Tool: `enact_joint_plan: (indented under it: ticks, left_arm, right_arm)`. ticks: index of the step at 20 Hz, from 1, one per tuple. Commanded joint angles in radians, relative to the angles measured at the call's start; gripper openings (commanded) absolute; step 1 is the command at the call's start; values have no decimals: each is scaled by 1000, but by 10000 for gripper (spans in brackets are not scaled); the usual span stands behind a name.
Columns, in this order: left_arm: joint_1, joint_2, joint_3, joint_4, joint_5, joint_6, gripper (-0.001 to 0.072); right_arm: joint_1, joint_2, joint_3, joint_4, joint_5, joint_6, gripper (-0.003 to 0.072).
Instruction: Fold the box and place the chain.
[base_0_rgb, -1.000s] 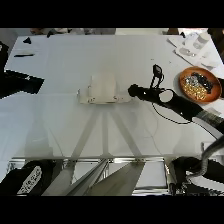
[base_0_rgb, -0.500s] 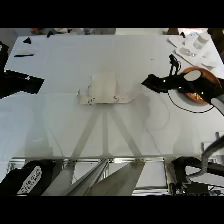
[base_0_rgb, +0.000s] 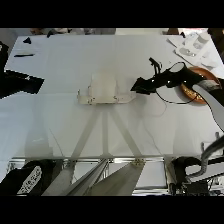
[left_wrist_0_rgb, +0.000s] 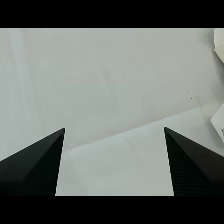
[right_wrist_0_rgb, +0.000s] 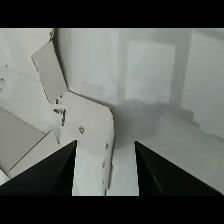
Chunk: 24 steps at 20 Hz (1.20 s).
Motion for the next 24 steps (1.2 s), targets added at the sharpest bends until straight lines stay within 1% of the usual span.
enact_joint_plan:
  ticks: [1, 2, 4, 6, 10, 11, 14, 17, 19, 21, 23, 24]
  left_arm:
    - [0, 1, 0, 0, 0, 0, 694]
    - [0, 1, 0, 0, 0, 0, 694]
    - [0, 1, 0, 0, 0, 0, 694]
    - [0, 1, 0, 0, 0, 0, 694]
    - [0, 1, 0, 0, 0, 0, 694]
    - [0, 0, 0, 0, 0, 0, 694]
    - [0, 1, 0, 0, 0, 0, 694]
    - [0, 0, 0, 0, 0, 0, 694]
    - [0, 0, 0, 0, 0, 0, 694]
    - [0, 1, 0, 0, 0, 0, 694]
    - [0, 1, 0, 0, 0, 0, 694]
    - [0, 1, 0, 0, 0, 0, 694]
  right_arm:
    - [45, -65, 41, -31, 44, -11, 376]
    - [47, -69, 42, -44, 55, -11, 360]
    - [47, -69, 44, -75, 78, -24, 237]
    - [47, -69, 45, -64, 71, -88, 17]
    - [47, -54, 45, 95, 72, -339, 13]
    - [47, -39, 45, 90, 63, -369, 13]
    - [47, 20, 44, 18, 36, -375, 10]
    - [47, 94, 43, -4, 6, -354, 8]
    - [47, 153, 40, -82, -53, -286, 8]
    - [46, 212, 27, -174, -75, -241, 8]
    - [46, 271, -29, -206, -98, -221, 8]
    - [46, 304, -80, -205, -126, -220, 8]
